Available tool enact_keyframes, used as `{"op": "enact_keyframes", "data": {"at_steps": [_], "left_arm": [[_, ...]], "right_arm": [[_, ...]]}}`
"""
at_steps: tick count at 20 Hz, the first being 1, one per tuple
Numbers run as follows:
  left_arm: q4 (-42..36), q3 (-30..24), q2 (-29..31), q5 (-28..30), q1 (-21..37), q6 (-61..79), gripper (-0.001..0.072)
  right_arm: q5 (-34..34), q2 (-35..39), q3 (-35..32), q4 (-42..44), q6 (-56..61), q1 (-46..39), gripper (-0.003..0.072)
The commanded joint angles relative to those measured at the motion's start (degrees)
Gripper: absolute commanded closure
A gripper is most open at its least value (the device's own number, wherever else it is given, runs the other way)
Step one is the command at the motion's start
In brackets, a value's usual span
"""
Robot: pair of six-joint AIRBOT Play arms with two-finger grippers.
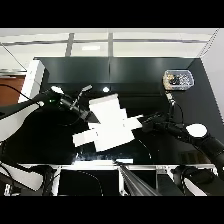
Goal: Fold the box and place the chain.
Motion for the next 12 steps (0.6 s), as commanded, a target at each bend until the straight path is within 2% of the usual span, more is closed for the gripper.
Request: {"op": "enact_keyframes", "data": {"at_steps": [1,3,5,8,9,10,12], "left_arm": [[0.48,0.87,0.07,-1.53,0.04,1.95,0.0679],[0.76,1.29,1.42,-0.61,-0.22,3.06,0.068],[2.95,1.25,4.48,2.71,-1.81,5.88,0.0681],[8.76,0.44,11.85,14.36,-7.76,9.73,0.0682],[8.87,-0.61,14.38,20.72,-10.03,11.61,0.0682],[8.81,-1.38,16.24,24.85,-12.15,14.45,0.0681],[9.46,-1.7,17.49,27.19,-15.85,18.25,0.068]], "right_arm": [[2.14,0.09,1.07,-0.74,3.98,-2.47,-0.0025],[9.9,0.11,5.31,-7.8,5.07,-9.11,-0.0024],[19.54,0.11,12.04,-20.76,6.01,-16.15,-0.0024],[28.96,0.11,20.61,-41.97,5.55,-20.26,-0.0024],[30.69,0.09,21.7,-46.01,2.95,-20.22,-0.0024],[31.91,0.07,21.7,-46.62,-1.14,-20.24,-0.0024],[33.9,-0.22,21.4,-46.16,-11.23,-19.5,-0.0024]]}}
